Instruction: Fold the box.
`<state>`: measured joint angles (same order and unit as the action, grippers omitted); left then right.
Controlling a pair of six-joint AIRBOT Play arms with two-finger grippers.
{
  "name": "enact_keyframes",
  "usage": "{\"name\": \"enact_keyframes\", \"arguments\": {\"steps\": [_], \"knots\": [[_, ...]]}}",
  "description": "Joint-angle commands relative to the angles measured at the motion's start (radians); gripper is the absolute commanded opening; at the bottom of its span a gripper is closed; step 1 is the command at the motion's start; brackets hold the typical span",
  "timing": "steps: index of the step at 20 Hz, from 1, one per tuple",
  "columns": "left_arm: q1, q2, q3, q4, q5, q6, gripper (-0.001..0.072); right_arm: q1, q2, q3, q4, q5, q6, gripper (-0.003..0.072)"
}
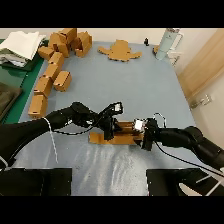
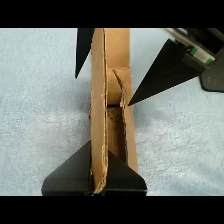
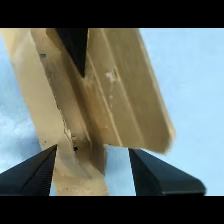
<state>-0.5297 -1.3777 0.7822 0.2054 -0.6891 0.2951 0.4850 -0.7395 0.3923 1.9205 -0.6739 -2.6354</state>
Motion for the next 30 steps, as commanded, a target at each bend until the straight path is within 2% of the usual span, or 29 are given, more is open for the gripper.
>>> {"name": "enact_keyframes", "arguments": {"steps": [1, 3, 6, 23, 30], "knots": [[0.000, 0.000, 0.000, 0.000, 0.001, 0.000, 0.0014, -0.079, -0.168, 0.097, 0.191, -0.147, -0.248, 0.0720], [0.000, 0.000, 0.000, 0.000, 0.000, 0.000, 0.0014, -0.100, -0.227, 0.130, 0.231, -0.237, -0.286, 0.0720], [0.000, 0.000, 0.000, 0.000, 0.001, 0.000, 0.0014, -0.115, -0.228, 0.132, 0.238, -0.300, -0.286, 0.0720], [0.000, 0.000, 0.000, 0.000, 0.000, 0.000, 0.0014, -0.140, -0.195, 0.132, 0.215, -0.285, -0.233, 0.0720], [0.000, 0.000, 0.000, 0.000, 0.001, 0.000, 0.0014, -0.140, -0.202, 0.132, 0.215, -0.243, -0.235, 0.0719]]}}
